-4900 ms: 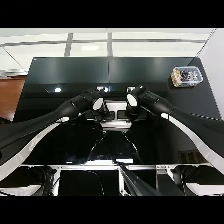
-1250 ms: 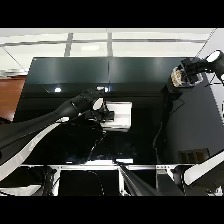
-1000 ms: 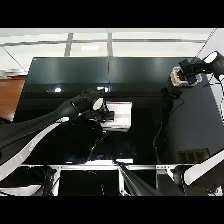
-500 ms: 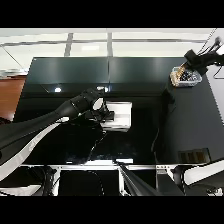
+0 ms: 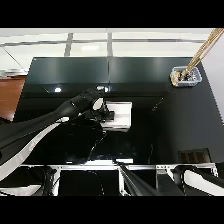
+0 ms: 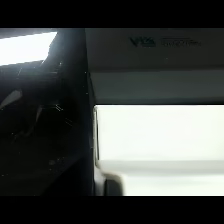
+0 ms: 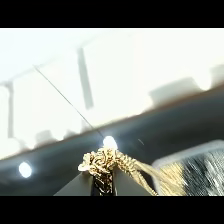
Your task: Fold the box and place the chain.
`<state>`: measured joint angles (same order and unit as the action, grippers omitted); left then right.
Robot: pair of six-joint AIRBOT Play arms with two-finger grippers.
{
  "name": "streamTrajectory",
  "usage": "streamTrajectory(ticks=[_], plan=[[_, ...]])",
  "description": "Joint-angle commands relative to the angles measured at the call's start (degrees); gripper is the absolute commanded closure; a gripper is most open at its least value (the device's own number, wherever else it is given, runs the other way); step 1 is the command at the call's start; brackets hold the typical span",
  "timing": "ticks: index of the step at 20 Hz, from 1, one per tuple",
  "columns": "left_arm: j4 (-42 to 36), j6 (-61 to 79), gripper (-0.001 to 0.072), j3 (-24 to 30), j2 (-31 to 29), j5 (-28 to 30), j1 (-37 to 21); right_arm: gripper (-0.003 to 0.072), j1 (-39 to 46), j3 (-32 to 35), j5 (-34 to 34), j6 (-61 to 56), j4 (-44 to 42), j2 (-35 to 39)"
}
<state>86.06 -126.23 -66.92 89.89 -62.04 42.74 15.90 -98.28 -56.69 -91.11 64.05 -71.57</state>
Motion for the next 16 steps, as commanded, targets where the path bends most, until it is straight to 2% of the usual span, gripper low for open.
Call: streamTrajectory(ticks=[1, 6, 11, 14, 16], plan=[[0.02, 0.0, 0.0682, -0.02, 0.0, 0.04, -0.02, 0.0675, 0.04, -0.79, -0.94, 4.2, -6.91, 8.92], [0.0, 0.0, 0.0682, -0.02, 0.0, -0.13, -0.02, 0.0674, -0.07, -0.94, -10.4, 7.1, -17.27, 15.91], [0.02, 0.0, 0.0682, -0.02, 0.0, -0.04, -0.02, 0.0673, -0.81, -0.92, -22.12, 8.07, -26.25, 18.12], [0.02, 0.0, 0.0683, -0.02, 0.0, 0.02, -0.02, 0.0673, -5.92, 0.02, -30.45, 10.47, -26.18, 18.12], [0.0, 0.0, 0.0682, -0.02, 0.0, 0.02, -0.02, 0.0673, -11.63, 1.38, -32.28, 10.86, -25.99, 18.12]])
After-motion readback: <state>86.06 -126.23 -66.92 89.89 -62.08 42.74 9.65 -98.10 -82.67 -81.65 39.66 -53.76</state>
